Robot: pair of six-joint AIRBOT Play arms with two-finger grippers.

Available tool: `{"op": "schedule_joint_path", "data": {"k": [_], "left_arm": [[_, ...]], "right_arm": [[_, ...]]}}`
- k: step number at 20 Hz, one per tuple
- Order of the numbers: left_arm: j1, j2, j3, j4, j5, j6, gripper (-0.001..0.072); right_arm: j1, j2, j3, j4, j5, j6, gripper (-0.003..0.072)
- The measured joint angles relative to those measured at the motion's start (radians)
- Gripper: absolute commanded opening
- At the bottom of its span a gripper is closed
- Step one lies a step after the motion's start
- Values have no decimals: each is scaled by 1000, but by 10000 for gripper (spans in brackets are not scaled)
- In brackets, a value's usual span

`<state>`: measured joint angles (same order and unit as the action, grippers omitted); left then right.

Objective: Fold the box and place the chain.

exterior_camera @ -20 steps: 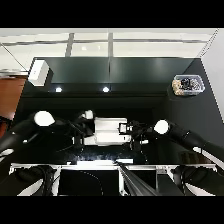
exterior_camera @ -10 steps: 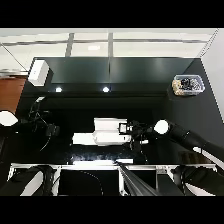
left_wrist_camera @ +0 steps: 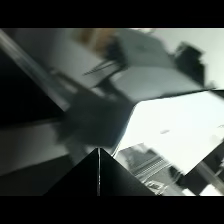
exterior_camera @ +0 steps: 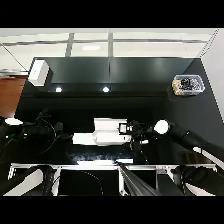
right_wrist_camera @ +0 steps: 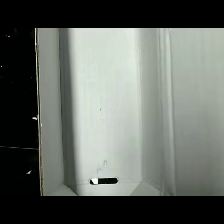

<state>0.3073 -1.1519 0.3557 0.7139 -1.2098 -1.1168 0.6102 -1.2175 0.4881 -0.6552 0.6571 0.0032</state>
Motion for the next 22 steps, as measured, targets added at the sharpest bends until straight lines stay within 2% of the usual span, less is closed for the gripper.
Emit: {"op": "schedule_joint_path", "data": {"k": [5,6,7,8,10,13,17,19,20,21,22], "left_arm": [[-121,-49,-9,-58,42,39,32],[-134,-52,-10,-62,43,50,68],[-144,-56,-10,-68,42,66,222],[-151,-57,-10,-72,35,78,316],[-159,-60,-11,-92,33,97,412],[-179,-61,-5,-149,38,113,428],[-233,-59,22,-156,23,138,415],[-244,-58,31,-127,37,131,369],[-241,-58,34,-110,40,126,243],[-231,-58,36,-88,40,121,21],[-216,-58,37,-71,39,116,28]], "right_arm": [[0,0,0,0,0,0,293],[0,0,0,0,0,0,293],[0,0,0,0,0,0,293],[0,0,0,0,0,0,293],[0,0,0,0,0,1,293],[0,0,0,0,0,1,293],[0,0,0,0,0,1,293],[0,0,0,0,0,1,293],[0,0,0,0,0,1,293],[0,0,0,0,0,1,293],[0,0,0,0,0,1,293]]}}
